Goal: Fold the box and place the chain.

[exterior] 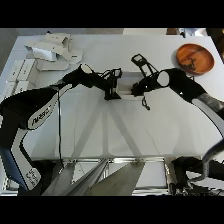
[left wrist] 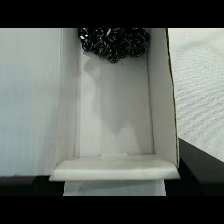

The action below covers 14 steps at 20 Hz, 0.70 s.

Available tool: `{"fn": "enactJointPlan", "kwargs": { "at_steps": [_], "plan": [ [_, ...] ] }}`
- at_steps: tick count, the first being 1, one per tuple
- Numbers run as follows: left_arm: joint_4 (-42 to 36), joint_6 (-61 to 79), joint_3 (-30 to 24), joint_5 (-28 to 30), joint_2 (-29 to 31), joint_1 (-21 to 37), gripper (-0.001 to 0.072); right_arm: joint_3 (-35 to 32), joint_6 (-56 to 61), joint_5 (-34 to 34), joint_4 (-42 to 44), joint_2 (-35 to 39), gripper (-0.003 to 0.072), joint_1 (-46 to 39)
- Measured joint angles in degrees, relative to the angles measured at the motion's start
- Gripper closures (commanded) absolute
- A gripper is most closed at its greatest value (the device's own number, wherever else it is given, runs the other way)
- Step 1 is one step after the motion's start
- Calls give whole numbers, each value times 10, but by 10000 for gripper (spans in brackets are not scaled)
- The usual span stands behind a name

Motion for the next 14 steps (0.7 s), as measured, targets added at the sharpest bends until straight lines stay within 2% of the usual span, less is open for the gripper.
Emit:
{"fn": "enactJointPlan", "kwargs": {
  "at_steps": [2, 4, 5, 6, 9, 14],
  "plan": [
    [0, 0, 0, 0, 0, 0, 271, 0, -16, 4, -2, 36, 361, -3],
    [0, 0, 0, 0, 0, 0, 271, -1, -46, 29, -4, 76, 327, -15],
    [0, 0, 0, 0, 0, 0, 271, 0, -63, 47, -4, 94, 247, -25],
    [0, 0, 0, 0, 0, 0, 271, -1, -82, 75, -4, 109, 204, -37],
    [0, 0, 0, 0, 0, 0, 271, -8, -122, 152, 2, 133, 204, -70],
    [0, 0, 0, 0, 0, 0, 271, -64, -147, 175, 12, 138, 203, -87]
  ]
}}
